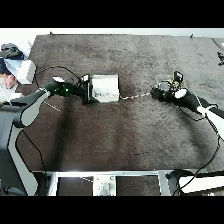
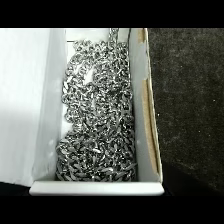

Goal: Fold the box and place the chain.

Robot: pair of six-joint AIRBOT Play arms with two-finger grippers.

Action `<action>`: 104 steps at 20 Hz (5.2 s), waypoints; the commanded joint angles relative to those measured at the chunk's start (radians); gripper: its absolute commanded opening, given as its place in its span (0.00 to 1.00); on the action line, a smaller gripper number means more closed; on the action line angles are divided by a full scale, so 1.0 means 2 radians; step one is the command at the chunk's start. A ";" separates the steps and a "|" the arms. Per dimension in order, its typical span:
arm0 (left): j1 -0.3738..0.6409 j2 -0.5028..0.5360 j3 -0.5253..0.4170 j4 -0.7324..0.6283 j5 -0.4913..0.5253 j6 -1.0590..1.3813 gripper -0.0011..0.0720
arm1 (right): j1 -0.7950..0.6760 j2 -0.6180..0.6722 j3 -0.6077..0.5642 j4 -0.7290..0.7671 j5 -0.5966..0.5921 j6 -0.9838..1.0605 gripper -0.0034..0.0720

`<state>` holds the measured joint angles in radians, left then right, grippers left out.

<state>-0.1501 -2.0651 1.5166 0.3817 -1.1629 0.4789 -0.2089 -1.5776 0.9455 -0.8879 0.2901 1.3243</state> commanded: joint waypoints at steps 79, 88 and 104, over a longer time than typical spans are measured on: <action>0.000 0.000 0.000 0.000 0.000 0.000 0.49 | 0.091 -0.220 0.436 0.242 0.533 -0.582 0.14; 0.000 0.000 0.000 0.000 0.000 0.000 0.49 | 0.141 -0.200 0.436 0.134 0.502 -0.632 0.32; 0.000 0.000 0.000 0.000 0.000 0.000 0.49 | 0.155 -0.200 0.436 0.100 0.503 -0.663 0.47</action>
<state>-0.1501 -2.0651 1.5166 0.3817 -1.1629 0.4786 0.0898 -1.9789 1.8172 -0.6598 1.3003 0.0021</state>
